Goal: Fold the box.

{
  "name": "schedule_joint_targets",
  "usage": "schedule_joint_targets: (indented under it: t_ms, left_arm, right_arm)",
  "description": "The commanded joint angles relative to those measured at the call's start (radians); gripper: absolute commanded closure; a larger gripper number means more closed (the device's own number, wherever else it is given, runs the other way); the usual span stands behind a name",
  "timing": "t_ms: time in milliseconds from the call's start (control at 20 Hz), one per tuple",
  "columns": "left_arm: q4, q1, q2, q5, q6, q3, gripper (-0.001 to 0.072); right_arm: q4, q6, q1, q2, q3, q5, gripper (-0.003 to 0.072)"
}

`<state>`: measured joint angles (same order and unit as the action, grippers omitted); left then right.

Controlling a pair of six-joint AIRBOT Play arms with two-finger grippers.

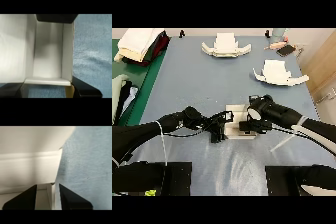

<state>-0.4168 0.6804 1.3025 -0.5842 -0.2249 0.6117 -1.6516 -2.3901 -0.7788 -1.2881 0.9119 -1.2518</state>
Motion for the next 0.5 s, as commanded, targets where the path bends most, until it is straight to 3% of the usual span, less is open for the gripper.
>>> schedule_joint_targets:
  t_ms: [0, 50, 250, 300, 400, 450]
  left_arm:
    - [-0.002, -0.001, 0.0, 0.0, -0.003, 0.0, 0.023]
    - [-0.002, -0.001, 0.0, 0.0, -0.003, 0.0, 0.023]
    - [-0.002, -0.001, 0.0, 0.0, -0.003, 0.0, 0.0229]
    - [-0.002, -0.001, 0.0, 0.0, -0.003, 0.0, 0.0229]
    - [-0.002, -0.001, 0.0, 0.0, -0.003, 0.0, 0.023]
    - [-0.002, -0.001, 0.0, 0.0, -0.003, 0.0, 0.023]
  right_arm:
    - [0.001, 0.017, -0.002, 0.063, 0.001, -0.039, 0.023]
    - [-0.004, 0.017, 0.0, 0.091, 0.001, -0.066, 0.0135]
    - [-0.035, 0.019, 0.006, 0.208, 0.001, -0.127, 0.012]
    - [-0.052, 0.019, 0.006, 0.238, 0.001, -0.127, 0.0193]
    - [-0.08, 0.057, 0.049, 0.281, 0.001, -0.127, 0.0564]
    - [-0.072, 0.105, 0.1, 0.282, 0.0, -0.127, 0.0649]
